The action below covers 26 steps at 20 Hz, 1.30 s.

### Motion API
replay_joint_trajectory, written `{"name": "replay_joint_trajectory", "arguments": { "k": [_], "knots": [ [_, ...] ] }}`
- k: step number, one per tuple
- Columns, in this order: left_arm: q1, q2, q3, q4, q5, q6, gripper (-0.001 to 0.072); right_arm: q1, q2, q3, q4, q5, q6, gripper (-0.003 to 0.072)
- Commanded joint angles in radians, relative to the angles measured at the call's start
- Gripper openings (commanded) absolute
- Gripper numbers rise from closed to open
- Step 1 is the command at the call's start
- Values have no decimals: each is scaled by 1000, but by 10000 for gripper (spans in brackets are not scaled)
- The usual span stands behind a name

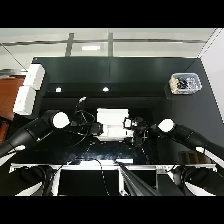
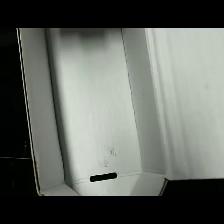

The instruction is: Fold the box and place the chain.

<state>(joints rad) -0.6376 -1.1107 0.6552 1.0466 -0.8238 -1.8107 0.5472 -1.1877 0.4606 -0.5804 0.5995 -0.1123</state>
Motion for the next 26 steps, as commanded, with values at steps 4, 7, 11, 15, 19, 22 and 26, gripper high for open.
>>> {"name": "replay_joint_trajectory", "arguments": {
  "k": [4,7,11,15,19,22,26],
  "knots": [
    [-98,-21,84,316,-56,-235,409,0,0,0,0,0,0,379],
    [-105,-34,90,327,-71,-268,409,0,0,0,0,0,0,379],
    [-105,-42,90,340,-74,-318,407,0,0,0,0,0,0,379],
    [-105,-72,90,340,-76,-326,407,0,0,0,0,0,0,379],
    [-109,-106,92,329,-75,-326,408,0,0,0,0,0,0,379],
    [-117,-119,104,333,-72,-327,407,0,0,0,0,0,0,379],
    [-120,-127,119,333,-72,-338,350,0,0,0,0,0,0,379]
  ]
}}
